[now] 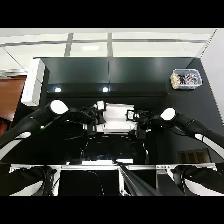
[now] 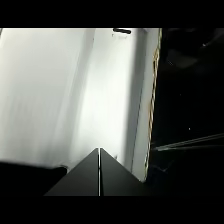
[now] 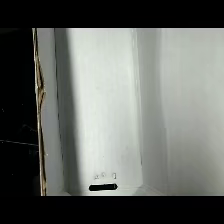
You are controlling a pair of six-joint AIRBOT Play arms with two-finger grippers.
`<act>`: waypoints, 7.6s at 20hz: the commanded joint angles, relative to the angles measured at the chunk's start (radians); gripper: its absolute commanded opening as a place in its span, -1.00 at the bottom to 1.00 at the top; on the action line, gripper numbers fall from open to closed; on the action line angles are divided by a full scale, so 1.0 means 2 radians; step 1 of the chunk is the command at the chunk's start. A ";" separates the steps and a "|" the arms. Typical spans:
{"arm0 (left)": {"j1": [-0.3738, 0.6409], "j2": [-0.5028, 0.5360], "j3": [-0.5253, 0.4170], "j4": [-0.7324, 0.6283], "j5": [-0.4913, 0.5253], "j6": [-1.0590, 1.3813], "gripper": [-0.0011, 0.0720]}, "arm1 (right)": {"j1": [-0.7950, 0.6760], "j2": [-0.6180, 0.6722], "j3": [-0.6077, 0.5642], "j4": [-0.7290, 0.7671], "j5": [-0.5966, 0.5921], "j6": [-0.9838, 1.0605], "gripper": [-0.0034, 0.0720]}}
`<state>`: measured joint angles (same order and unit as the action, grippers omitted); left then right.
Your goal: Fold the box and place the chain.
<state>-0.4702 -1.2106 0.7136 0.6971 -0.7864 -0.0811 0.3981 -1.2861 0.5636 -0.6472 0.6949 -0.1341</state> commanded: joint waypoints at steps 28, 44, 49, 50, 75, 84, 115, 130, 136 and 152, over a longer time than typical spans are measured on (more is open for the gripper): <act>0.136 -0.117 0.039 -0.119 -0.209 -0.410 0.63 | 0.001 0.000 0.001 0.000 0.000 0.000 -0.44; -0.013 -0.117 0.140 0.115 -0.150 -0.693 0.13 | 0.001 0.000 0.001 0.000 0.000 0.000 -0.44; -0.049 -0.118 0.140 0.204 -0.122 -0.789 0.13 | 0.001 0.000 0.001 0.000 0.000 0.000 -0.44; -0.056 -0.118 0.140 0.222 -0.121 -0.805 0.13 | 0.001 0.000 0.001 0.000 0.000 0.000 -0.44; -0.149 -0.188 0.226 0.363 -0.184 -1.034 -0.91 | 0.001 0.000 0.001 0.000 0.000 0.000 -0.44; -0.150 -0.188 0.237 0.367 -0.189 -1.035 -0.02 | 0.001 0.000 0.001 0.000 0.000 0.000 -0.44; -0.155 -0.192 0.237 0.368 -0.181 -1.027 -0.90 | 0.001 0.089 0.001 -0.022 0.045 0.083 -0.57; -0.155 -0.192 0.237 0.366 -0.181 -1.027 -0.90 | -0.001 0.052 0.005 0.014 0.058 0.222 -0.88; -0.155 -0.192 0.237 0.360 -0.182 -1.027 -0.90 | -0.148 0.167 0.075 -0.121 0.262 0.470 -0.88; -0.154 -0.192 0.240 0.363 -0.191 -1.040 -0.90 | -0.160 0.057 -0.065 0.075 0.120 0.609 -0.86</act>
<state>-0.7788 -1.5948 1.1889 1.4025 -1.1526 -2.1407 -0.0051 -1.1389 0.4091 -0.5613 0.9585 1.1294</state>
